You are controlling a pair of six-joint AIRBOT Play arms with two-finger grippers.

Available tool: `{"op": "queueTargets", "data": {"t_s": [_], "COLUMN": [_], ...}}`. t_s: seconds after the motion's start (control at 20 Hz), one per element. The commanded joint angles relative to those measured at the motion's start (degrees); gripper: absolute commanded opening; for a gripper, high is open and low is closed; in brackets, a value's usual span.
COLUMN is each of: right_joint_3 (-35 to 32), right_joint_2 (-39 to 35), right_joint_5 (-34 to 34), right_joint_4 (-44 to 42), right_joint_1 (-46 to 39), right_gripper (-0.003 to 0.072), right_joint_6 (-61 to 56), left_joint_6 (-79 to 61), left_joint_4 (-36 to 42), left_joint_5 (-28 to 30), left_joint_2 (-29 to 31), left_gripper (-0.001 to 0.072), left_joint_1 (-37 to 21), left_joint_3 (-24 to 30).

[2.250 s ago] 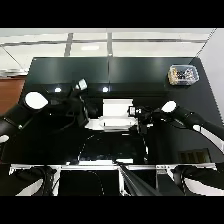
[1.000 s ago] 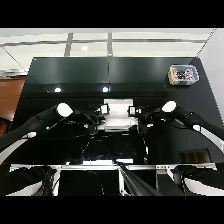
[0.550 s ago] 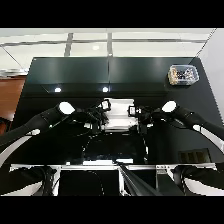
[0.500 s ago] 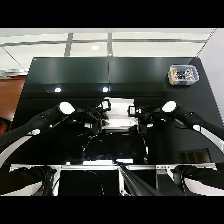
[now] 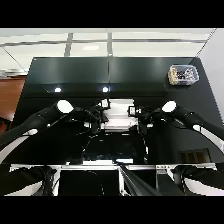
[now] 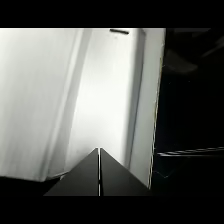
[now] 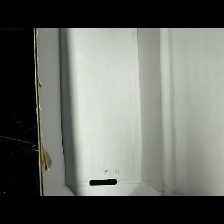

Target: Fold the box and place the chain.

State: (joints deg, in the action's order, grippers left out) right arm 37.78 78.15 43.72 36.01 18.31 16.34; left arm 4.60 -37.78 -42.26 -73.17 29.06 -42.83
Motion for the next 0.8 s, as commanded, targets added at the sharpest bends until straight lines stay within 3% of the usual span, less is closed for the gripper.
{"op": "queueTargets", "data": {"t_s": [0.0, 0.15, 0.25, 0.35, 0.5, 0.55, 0.65, 0.75], "right_joint_3": [-0.02, -0.02, -0.02, -0.02, -0.02, -0.02, -0.02, -0.02], "right_joint_2": [-0.02, -0.02, -0.02, -0.02, -0.02, -0.02, -0.02, -0.02], "right_joint_5": [0.00, -0.02, -0.02, -0.02, -0.02, -0.02, -0.02, 0.00], "right_joint_4": [-0.02, -0.02, -0.02, -0.02, -0.02, -0.02, -0.04, -0.02], "right_joint_1": [0.00, 0.00, 0.00, 0.02, 0.02, 0.00, 0.02, 0.02], "right_gripper": [0.0418, 0.0417, 0.0417, 0.0417, 0.0417, 0.0417, 0.0418, 0.0417], "right_joint_6": [-0.04, -0.04, -0.04, -0.04, -0.04, -0.04, -0.04, -0.07], "left_joint_6": [15.15, 44.74, 68.72, 79.06, 71.41, 68.08, 66.45, 66.25], "left_joint_4": [-10.43, -29.55, -36.72, -30.21, -8.41, -3.54, -1.57, -0.50], "left_joint_5": [-1.77, -3.21, -5.55, -11.30, -20.50, -22.86, -24.33, -21.68], "left_joint_2": [6.49, 11.04, 10.34, 7.76, 1.55, -1.09, -5.66, -8.02], "left_gripper": [0.0026, 0.0026, 0.0026, 0.0028, 0.0027, 0.0026, 0.0026, 0.0026], "left_joint_1": [-2.29, -7.72, -14.29, -22.93, -32.59, -33.70, -32.11, -27.10], "left_joint_3": [-1.07, -1.07, -1.05, -0.81, 1.70, 2.56, 2.82, 2.80]}}
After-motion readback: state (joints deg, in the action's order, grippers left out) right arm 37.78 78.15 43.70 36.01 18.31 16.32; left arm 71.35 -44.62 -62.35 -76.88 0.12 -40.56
